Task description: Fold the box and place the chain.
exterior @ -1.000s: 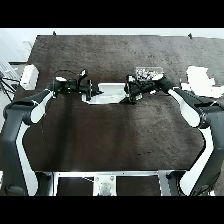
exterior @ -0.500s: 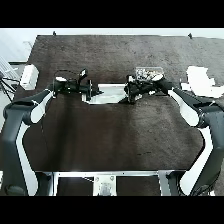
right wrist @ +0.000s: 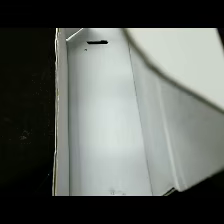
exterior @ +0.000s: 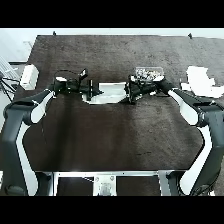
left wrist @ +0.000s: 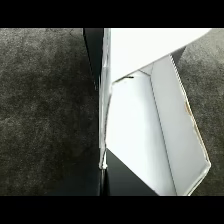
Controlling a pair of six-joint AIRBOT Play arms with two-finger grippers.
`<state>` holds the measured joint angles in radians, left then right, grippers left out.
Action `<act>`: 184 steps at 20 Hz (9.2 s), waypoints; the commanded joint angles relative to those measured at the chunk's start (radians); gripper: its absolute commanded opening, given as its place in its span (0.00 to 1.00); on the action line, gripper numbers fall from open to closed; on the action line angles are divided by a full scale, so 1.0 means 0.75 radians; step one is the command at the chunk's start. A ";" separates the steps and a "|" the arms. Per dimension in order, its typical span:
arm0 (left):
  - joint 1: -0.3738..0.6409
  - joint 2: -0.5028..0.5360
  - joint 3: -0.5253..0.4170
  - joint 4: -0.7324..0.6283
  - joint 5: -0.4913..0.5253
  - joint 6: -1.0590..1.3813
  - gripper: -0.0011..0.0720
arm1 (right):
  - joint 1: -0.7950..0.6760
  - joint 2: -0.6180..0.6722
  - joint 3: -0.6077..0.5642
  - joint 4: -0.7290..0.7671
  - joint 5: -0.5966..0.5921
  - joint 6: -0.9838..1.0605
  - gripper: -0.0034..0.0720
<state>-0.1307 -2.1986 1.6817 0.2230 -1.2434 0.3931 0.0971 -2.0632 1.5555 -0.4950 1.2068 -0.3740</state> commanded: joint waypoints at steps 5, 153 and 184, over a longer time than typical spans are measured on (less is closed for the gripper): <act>0.001 -0.001 -0.001 0.002 -0.002 0.000 0.04 | -0.001 -0.014 0.001 0.037 0.028 -0.033 0.86; -0.015 0.520 -0.239 0.470 0.274 -0.397 0.89 | 0.001 -0.036 0.001 0.047 0.028 -0.051 0.70; -0.164 0.464 -0.243 0.828 0.307 -0.583 0.58 | 0.001 -0.036 0.001 0.047 0.028 -0.051 0.70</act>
<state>-0.2535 -1.8488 1.4998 0.8574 -1.0069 -0.0509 0.0971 -2.0895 1.5558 -0.4603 1.2278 -0.4126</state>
